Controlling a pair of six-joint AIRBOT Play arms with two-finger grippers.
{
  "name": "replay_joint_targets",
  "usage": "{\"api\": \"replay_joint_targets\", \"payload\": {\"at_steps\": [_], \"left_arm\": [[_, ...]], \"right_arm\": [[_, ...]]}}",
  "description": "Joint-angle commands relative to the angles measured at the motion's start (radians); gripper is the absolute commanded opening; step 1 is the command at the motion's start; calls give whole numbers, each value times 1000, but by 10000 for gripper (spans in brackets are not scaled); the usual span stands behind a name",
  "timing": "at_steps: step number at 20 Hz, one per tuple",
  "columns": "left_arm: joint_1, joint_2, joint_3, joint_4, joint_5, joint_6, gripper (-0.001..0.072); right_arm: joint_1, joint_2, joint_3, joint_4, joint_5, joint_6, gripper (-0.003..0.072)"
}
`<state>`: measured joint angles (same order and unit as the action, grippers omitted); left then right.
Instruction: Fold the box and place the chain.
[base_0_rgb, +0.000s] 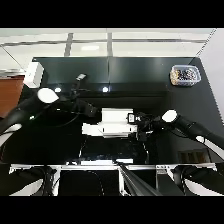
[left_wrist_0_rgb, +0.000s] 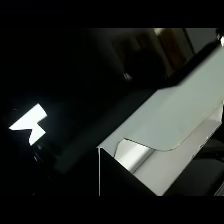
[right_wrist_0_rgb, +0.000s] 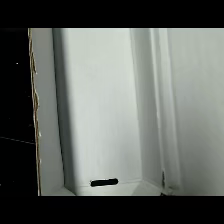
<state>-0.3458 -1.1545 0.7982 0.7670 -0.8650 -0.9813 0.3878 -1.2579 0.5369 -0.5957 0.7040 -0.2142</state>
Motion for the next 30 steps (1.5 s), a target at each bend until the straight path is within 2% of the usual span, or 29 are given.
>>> {"api": "replay_joint_targets", "payload": {"at_steps": [1, 2, 3, 5, 6, 7, 8, 9, 12, 17, 22, 23, 24, 25, 26, 27, 30], "left_arm": [[53, 217, -111, -18, 101, 51, 30], [63, 269, -163, -81, 112, 81, 30], [65, 296, -199, -114, 78, 154, 30], [62, 291, -237, -112, -61, 357, 31], [56, 275, -252, -106, -97, 463, 66], [45, 259, -267, -93, -96, 562, 341], [32, 240, -280, -77, -67, 708, 681], [19, 219, -280, -66, -31, 799, 712], [-22, 150, -271, -55, 98, 840, 712], [-127, 31, -198, 194, 105, 909, 710], [-151, -52, -146, 72, 96, 919, 683], [-151, -57, -145, 44, 94, 933, 626], [-151, -59, -145, 10, 75, 933, 521], [-151, -60, -145, -12, 42, 933, 381], [-155, -60, -145, -17, 17, 933, 280], [-162, -60, -146, -16, 11, 933, 233], [-187, -61, -146, -21, 54, 933, 222]], "right_arm": [[1, 0, 0, 1, -1, 1, 489], [1, 0, 0, 1, -1, 1, 489], [1, 0, 0, 1, -1, 1, 489], [1, 0, 0, 1, -1, 1, 489], [1, 0, 0, 1, -1, 1, 489], [1, 0, 0, 1, -1, 1, 489], [1, 0, 0, 1, -1, 1, 489], [1, 0, 0, 1, -1, 1, 489], [1, 0, 0, 1, -1, 1, 489], [1, 0, 0, 0, -1, 1, 489], [3, 0, 0, -1, -2, 1, 489], [5, 0, 0, -3, -2, 1, 489], [5, 0, -1, -5, -2, 1, 489], [5, 0, -1, -5, -2, 1, 489], [5, 0, -1, -5, -2, 1, 489], [5, 0, -1, -5, -2, 1, 489], [5, 0, -1, -5, -2, 1, 489]]}}
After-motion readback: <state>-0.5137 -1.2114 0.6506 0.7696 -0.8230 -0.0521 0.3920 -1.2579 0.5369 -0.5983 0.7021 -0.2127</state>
